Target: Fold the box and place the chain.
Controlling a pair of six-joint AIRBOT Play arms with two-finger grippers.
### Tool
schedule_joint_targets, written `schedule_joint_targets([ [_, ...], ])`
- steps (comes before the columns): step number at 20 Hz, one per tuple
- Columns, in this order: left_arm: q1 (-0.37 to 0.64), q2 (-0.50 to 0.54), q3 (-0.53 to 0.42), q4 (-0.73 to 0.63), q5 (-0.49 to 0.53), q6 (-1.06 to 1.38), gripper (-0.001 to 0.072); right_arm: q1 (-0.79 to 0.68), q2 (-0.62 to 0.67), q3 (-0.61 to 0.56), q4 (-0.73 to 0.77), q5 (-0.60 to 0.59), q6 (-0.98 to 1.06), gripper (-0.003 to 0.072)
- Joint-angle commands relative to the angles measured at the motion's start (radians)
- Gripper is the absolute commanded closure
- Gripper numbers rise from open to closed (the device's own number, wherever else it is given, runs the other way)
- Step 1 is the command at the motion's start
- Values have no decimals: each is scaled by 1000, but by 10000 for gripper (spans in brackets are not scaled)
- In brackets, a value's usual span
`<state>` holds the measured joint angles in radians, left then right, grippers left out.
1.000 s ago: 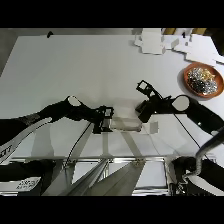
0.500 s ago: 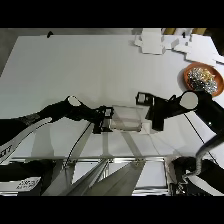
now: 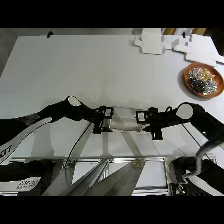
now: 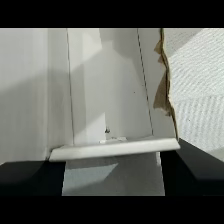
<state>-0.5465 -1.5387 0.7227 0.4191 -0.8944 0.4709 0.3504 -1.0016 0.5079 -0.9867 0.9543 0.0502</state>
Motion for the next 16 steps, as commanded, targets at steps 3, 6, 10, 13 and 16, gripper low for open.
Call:
schedule_joint_targets([
  [3, 0, 1, 0, 0, 0, 0, 595, 1, 0, -48, 122, -60, -68, 518],
  [6, 0, 1, 0, 0, 0, 0, 595, 1, -1, -53, 177, -104, -83, 538],
  [10, 0, 1, 0, 0, 0, 0, 595, 1, -32, -53, 297, -135, -83, 523],
  [13, 0, 1, 0, 0, 0, 0, 595, 13, -62, -54, 328, -128, -81, 480],
  [16, 0, 1, 0, 0, 0, 0, 595, 18, -42, -54, 296, -116, -60, 481],
])
